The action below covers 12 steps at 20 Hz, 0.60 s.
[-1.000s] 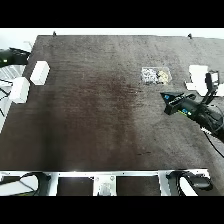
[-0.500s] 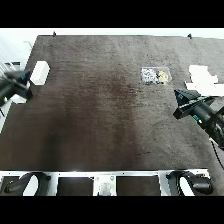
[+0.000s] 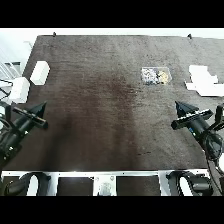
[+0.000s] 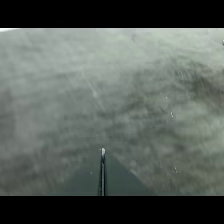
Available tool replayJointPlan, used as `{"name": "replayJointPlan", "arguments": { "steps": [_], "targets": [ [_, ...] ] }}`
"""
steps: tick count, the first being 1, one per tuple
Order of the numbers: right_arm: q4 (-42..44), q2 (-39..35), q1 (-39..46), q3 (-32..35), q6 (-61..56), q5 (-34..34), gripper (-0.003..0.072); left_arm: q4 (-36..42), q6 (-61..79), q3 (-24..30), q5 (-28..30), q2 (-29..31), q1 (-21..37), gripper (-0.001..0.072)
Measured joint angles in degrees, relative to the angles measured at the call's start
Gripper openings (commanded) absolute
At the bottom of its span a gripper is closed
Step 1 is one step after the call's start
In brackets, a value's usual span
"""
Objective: Fold the box and place the chain.
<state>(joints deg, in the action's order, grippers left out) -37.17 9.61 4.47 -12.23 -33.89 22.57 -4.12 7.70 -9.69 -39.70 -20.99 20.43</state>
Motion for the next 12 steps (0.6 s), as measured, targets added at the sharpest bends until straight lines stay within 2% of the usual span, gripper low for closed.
{"name": "replayJointPlan", "arguments": {
  "steps": [5,12],
  "targets": [
    [-0.33,-0.92,0.0,2.86,0.0,-0.83,0.0017,0.72,0.02,2.62,-0.81,1.2,0.0,0.002],
    [-0.42,-1.14,0.0,3.61,0.0,-1.07,0.0017,0.96,-0.7,3.19,-1.22,1.44,0.0,0.002]
  ]
}}
